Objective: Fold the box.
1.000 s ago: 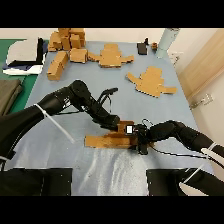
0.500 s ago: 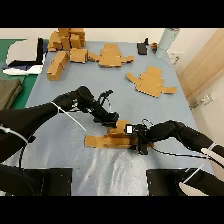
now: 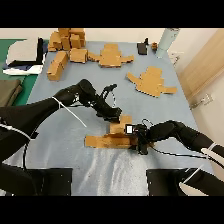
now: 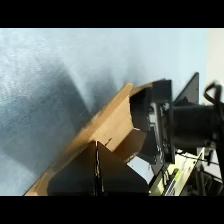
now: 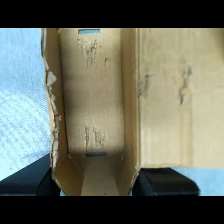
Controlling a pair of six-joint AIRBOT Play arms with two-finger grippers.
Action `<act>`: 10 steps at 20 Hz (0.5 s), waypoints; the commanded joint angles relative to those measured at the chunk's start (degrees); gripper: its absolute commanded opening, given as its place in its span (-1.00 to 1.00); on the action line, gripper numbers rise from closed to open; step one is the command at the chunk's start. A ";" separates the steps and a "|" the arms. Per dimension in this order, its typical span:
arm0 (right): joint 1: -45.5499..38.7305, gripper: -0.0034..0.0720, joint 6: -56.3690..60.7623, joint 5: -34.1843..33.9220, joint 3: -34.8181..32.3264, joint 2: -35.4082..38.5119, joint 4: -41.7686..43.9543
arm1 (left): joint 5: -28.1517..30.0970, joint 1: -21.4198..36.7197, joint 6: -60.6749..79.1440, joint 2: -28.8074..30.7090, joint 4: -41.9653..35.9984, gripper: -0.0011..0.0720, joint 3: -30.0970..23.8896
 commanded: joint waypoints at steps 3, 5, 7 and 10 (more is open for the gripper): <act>0.04 0.39 0.02 0.02 -0.02 0.04 0.02 | -5.88 0.22 1.92 7.39 12.90 -0.94 1.49; 0.04 0.39 0.02 0.02 -0.02 0.04 0.00 | -5.62 0.24 1.92 12.63 15.21 -0.95 -1.55; 0.04 0.39 0.02 0.02 -0.02 0.04 0.00 | -4.17 0.20 1.92 18.78 15.52 -0.95 -7.19; 0.04 0.39 0.02 0.02 -0.02 0.04 0.00 | -0.61 -2.38 1.95 29.55 15.61 -0.94 -18.95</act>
